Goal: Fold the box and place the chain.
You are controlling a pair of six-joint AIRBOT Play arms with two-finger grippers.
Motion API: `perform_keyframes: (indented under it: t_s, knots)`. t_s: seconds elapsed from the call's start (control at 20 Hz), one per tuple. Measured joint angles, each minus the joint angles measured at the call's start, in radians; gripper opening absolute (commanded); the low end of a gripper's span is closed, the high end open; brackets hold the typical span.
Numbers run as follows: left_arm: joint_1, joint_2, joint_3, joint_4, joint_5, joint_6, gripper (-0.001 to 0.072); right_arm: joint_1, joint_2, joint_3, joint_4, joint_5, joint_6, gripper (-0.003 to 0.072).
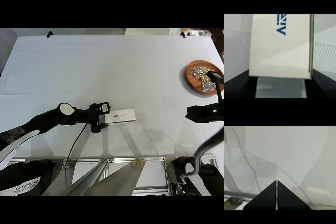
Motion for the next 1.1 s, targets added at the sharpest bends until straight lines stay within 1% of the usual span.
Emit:
perform_keyframes:
  t_s: [0.15,0.3,0.4,0.55,0.7,0.9,1.0,1.1]
  knots:
    - [0.0,0.001,0.0,-0.01,0.0,0.0,0.0007,0.0,0.0,0.0,0.006,-0.005,0.0,0.0017]
    - [0.011,0.03,0.0,-0.004,0.035,-0.039,0.0005,0.0,0.0,0.0,0.009,-0.006,0.0,0.0017]
    - [0.033,0.083,0.0,0.01,0.043,-0.114,0.0006,0.0,0.0,0.0,0.011,-0.006,0.0,0.0017]
    - [0.092,0.213,0.0,0.083,0.051,-0.264,0.0006,0.0,0.0,0.0,0.011,-0.007,0.0,0.0017]
    - [0.182,0.372,0.0,0.225,0.055,-0.462,0.0006,0.0,0.0,0.0,0.011,-0.008,0.0,0.0017]
    - [0.351,0.563,0.0,0.48,0.055,-0.737,0.0007,0.0,0.0,0.0,0.011,-0.008,0.0,0.0017]
    - [0.454,0.629,0.0,0.602,0.043,-0.856,0.0006,0.0,0.0,0.0,0.011,-0.008,0.0,0.0017]
    - [0.554,0.668,0.0,0.715,0.012,-0.966,0.0006,0.0,0.0,0.0,0.011,-0.008,-0.001,0.0017]
